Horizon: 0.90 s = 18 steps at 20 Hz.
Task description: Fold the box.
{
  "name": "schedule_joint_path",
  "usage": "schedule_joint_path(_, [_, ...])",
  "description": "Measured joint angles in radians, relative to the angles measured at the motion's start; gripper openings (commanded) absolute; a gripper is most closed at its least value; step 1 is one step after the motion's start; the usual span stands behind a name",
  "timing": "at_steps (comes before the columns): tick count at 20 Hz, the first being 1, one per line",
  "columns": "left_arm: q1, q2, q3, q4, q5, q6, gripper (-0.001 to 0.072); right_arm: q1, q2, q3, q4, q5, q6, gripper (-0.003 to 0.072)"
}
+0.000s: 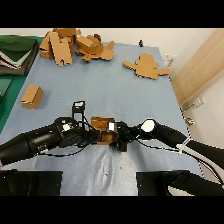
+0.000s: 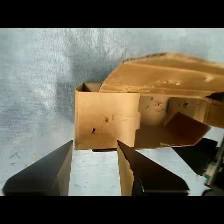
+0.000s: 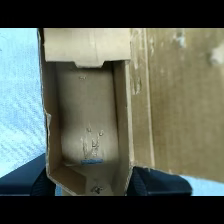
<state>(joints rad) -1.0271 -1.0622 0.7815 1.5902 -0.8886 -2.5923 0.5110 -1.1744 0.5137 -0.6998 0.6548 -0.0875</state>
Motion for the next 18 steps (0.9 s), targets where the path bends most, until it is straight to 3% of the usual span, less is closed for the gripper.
schedule_joint_path(18, [0.056, -0.091, 0.013, -0.002, 0.070, 0.116, 0.0421, 0.000, 0.000, 0.000, 0.001, 0.000, 0.000, 0.0515])
